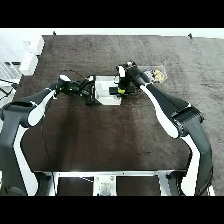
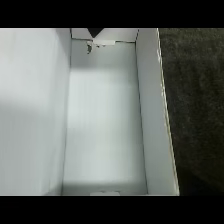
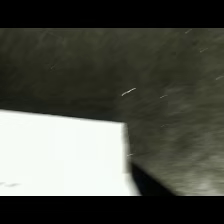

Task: Fold the box and place the chain.

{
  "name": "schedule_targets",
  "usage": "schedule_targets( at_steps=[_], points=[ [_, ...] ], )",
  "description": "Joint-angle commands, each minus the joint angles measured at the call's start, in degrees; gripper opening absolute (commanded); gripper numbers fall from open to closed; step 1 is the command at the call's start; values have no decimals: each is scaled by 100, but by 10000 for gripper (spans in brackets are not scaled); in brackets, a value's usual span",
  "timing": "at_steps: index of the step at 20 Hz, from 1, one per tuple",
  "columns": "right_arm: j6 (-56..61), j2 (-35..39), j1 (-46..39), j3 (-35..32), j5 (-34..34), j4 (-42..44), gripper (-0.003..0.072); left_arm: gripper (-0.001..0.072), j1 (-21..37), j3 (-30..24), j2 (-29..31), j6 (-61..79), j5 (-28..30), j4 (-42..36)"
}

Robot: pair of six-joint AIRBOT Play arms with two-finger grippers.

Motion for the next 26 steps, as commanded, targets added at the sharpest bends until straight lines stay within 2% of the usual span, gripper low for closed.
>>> schedule_targets(
  at_steps=[1, 5, 7, 8, 12, 17, 22, 24, 26],
  points=[
    [35, 2, -4, 11, -42, -20, 404, 395, 0, 2, 7, -17, 13, -2],
    [35, 52, -4, 13, -15, -22, 419, 395, 0, 2, 4, -17, 13, -2],
    [33, 133, -4, 15, -13, -20, 496, 395, 0, 2, 4, -17, 15, -2],
    [28, 199, -4, 15, -9, -20, 502, 395, 0, 2, 4, -17, 15, -2],
    [-155, 588, -2, 15, 129, -17, 503, 395, 0, 2, 4, -17, 28, -2],
    [-737, 1451, 2, 15, 129, 120, 498, 395, 0, 2, 7, -15, 31, -2],
    [-1672, 1982, -363, 15, 83, -946, 499, 395, 0, 2, 4, -15, 33, -2],
    [-1971, 1969, -721, -66, -186, -1272, 499, 395, 0, 2, 4, -15, 50, -2],
    [-2203, 1954, -1086, -269, -855, -1263, 497, 395, 0, 2, 4, -15, 81, 0]
  ],
)
